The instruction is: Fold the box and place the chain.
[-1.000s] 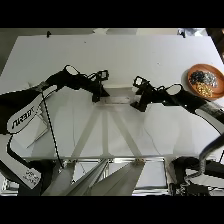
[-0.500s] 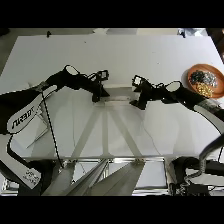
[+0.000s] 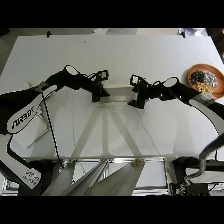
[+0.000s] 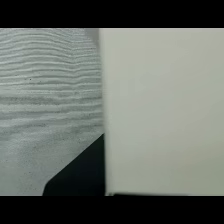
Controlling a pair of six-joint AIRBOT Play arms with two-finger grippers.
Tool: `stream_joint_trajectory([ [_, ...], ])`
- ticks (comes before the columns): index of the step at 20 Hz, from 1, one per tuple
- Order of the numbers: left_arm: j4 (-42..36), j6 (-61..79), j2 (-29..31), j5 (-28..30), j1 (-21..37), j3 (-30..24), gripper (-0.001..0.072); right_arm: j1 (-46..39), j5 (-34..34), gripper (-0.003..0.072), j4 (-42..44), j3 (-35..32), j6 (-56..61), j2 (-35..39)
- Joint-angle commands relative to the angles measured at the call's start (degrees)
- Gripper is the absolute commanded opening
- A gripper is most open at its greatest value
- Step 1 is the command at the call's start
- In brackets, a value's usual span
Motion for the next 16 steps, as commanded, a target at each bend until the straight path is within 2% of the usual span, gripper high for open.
stream_joint_trajectory([
  [1,0.0,0.0,0.0,0.0,0.0,0.0,0.001,0.0,2.6,0.069,0.1,1.1,-1.6,-1.2],
  [4,0.0,0.0,0.0,0.0,0.0,0.0,0.001,-0.2,5.5,0.069,0.2,1.1,-2.3,-2.6],
  [6,0.0,0.0,0.0,0.0,0.0,0.0,0.001,-1.2,8.0,0.069,3.3,1.1,-4.9,-3.7],
  [16,0.0,0.0,0.0,0.0,0.0,0.0,0.001,-4.0,9.6,0.069,9.1,1.1,-8.9,-7.0],
])
